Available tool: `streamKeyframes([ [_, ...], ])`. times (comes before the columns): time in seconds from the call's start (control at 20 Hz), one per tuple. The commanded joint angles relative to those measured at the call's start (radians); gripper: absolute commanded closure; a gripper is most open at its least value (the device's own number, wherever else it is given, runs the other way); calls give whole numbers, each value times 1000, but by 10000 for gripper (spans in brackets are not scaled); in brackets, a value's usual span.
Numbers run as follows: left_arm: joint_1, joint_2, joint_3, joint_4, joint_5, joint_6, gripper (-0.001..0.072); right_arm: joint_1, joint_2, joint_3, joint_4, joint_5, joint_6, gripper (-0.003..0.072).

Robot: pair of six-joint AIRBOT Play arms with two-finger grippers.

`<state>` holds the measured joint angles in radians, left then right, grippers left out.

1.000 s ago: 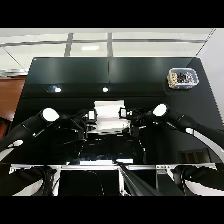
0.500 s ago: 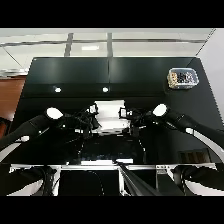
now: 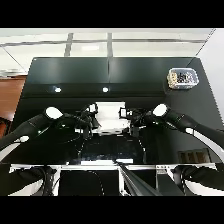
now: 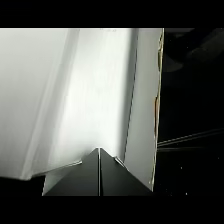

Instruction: Fold the box and place the chain.

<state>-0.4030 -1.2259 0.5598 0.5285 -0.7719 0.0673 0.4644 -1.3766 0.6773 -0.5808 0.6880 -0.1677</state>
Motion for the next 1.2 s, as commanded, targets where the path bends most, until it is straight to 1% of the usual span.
streamKeyframes([
  [0.0,17,75,13,129,-16,-211,688,1,0,0,0,0,0,531],
  [0.1,66,169,13,253,-28,-411,687,1,0,0,0,0,0,531],
  [0.2,142,264,13,401,-78,-616,687,1,0,0,0,0,0,531],
  [0.25,194,302,13,473,-119,-782,687,1,0,0,0,0,0,532],
  [0.35,320,323,12,611,-232,-1112,687,1,0,0,0,0,0,531],
  [0.4,395,314,5,633,-291,-1261,687,1,0,0,0,0,0,531],
  [0.45,486,298,-10,591,-345,-1405,685,1,0,0,0,0,0,532],
  [0.5,571,280,-31,499,-386,-1445,685,1,0,0,0,0,0,531],
  [0.55,651,259,-61,373,-411,-1380,685,1,0,0,0,0,0,532],
  [0.6,710,235,-92,250,-425,-1287,686,1,0,0,0,0,0,532],
  [0.65,742,206,-110,174,-437,-1243,687,1,0,0,0,0,0,531],
  [0.75,746,131,-112,146,-426,-1221,688,1,0,0,0,0,0,531],
  [0.85,707,53,-111,146,-391,-1223,688,1,0,0,0,0,0,531],
  [1.0,597,-44,-111,137,-333,-1222,688,1,0,0,0,0,-1,532],
  [1.05,554,-66,-111,115,-311,-1218,688,1,0,0,0,0,0,532],
  [1.15,484,-98,-107,31,-303,-1157,688,1,0,0,0,0,0,532],
])
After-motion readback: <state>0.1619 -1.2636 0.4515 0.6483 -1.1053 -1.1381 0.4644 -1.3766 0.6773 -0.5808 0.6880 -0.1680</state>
